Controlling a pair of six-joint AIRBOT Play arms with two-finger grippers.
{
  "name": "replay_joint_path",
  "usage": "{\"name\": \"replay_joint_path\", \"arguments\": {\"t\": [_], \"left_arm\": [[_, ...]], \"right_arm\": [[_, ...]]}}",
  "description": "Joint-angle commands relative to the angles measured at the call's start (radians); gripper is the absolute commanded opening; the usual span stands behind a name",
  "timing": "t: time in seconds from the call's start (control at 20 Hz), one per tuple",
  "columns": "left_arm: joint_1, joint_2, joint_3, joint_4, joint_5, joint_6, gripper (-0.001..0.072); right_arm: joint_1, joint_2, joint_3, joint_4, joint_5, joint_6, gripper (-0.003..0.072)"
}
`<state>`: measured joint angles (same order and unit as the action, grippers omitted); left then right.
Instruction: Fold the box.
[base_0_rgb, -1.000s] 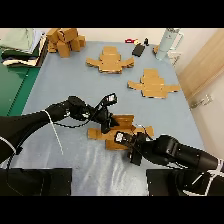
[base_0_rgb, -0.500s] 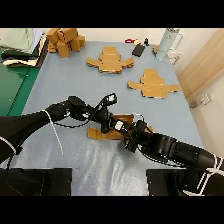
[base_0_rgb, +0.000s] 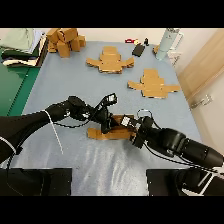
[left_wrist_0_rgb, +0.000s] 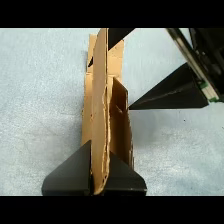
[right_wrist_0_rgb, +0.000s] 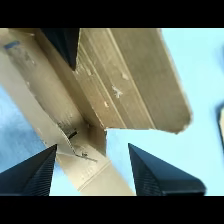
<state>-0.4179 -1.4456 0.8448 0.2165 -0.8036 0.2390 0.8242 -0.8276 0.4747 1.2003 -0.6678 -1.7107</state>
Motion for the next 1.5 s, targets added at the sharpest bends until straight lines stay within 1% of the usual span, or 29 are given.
{"name": "replay_joint_path", "arguments": {"t": [0.0, 0.05, 0.1, 0.15, 0.2, 0.25, 0.3, 0.35, 0.45, 0.55, 0.65, 0.8, 0.9, 1.15, 1.25, 1.35, 1.45], "left_arm": [[0.000, -0.001, 0.000, 0.000, 0.000, 0.000, 0.0013], [0.000, -0.001, 0.000, 0.000, 0.000, 0.000, 0.0013], [0.000, -0.001, 0.000, 0.000, 0.000, 0.000, 0.0013], [0.000, -0.001, 0.000, 0.000, 0.000, 0.000, 0.0013], [0.000, -0.001, 0.000, 0.000, 0.000, 0.000, 0.0013], [0.000, -0.001, 0.000, 0.000, 0.000, 0.000, 0.0013], [0.000, -0.001, 0.000, 0.000, 0.000, 0.000, 0.0013], [0.000, -0.001, 0.000, 0.000, 0.000, 0.000, 0.0013], [-0.002, -0.001, 0.000, 0.000, 0.000, 0.000, 0.0013], [-0.002, -0.001, 0.000, 0.000, 0.000, 0.000, 0.0013], [-0.002, -0.001, 0.000, 0.000, 0.000, 0.000, 0.0013], [-0.002, -0.001, 0.000, 0.000, 0.000, 0.000, 0.0013], [-0.002, -0.001, 0.000, 0.000, 0.000, 0.000, 0.0013], [-0.002, -0.001, 0.000, 0.000, 0.000, 0.000, 0.0013], [-0.002, -0.001, 0.000, 0.000, 0.000, 0.000, 0.0013], [-0.002, -0.001, 0.000, 0.000, 0.000, 0.000, 0.0013], [-0.002, -0.001, 0.000, 0.000, 0.000, 0.000, 0.0013]], "right_arm": [[-0.212, 0.000, 0.000, 0.528, 0.102, -0.703, 0.0720], [-0.295, -0.013, 0.008, 0.727, 0.085, -0.948, 0.0720], [-0.364, -0.034, 0.021, 0.883, 0.043, -1.134, 0.0720], [-0.428, -0.072, 0.040, 0.988, -0.029, -1.270, 0.0720], [-0.475, -0.118, 0.064, 1.022, -0.095, -1.302, 0.0720], [-0.505, -0.177, 0.096, 1.027, -0.166, -1.302, 0.0720], [-0.517, -0.230, 0.126, 1.026, -0.214, -1.302, 0.0720], [-0.517, -0.271, 0.150, 1.028, -0.223, -1.301, 0.0720], [-0.510, -0.303, 0.167, 1.035, -0.223, -1.301, 0.0720], [-0.492, -0.302, 0.167, 1.049, -0.232, -1.290, 0.0720], [-0.479, -0.297, 0.167, 1.046, -0.231, -1.232, 0.0715], [-0.480, -0.282, 0.170, 1.039, -0.217, -1.232, 0.0706], [-0.479, -0.280, 0.170, 1.040, -0.244, -1.232, 0.0707], [-0.480, -0.280, 0.170, 1.025, -0.224, -1.232, 0.0708], [-0.480, -0.280, 0.167, 0.986, -0.229, -1.244, 0.0708], [-0.479, -0.280, 0.152, 0.981, -0.241, -1.295, 0.0709], [-0.479, -0.275, 0.118, 0.983, -0.225, -1.294, 0.0709]]}}
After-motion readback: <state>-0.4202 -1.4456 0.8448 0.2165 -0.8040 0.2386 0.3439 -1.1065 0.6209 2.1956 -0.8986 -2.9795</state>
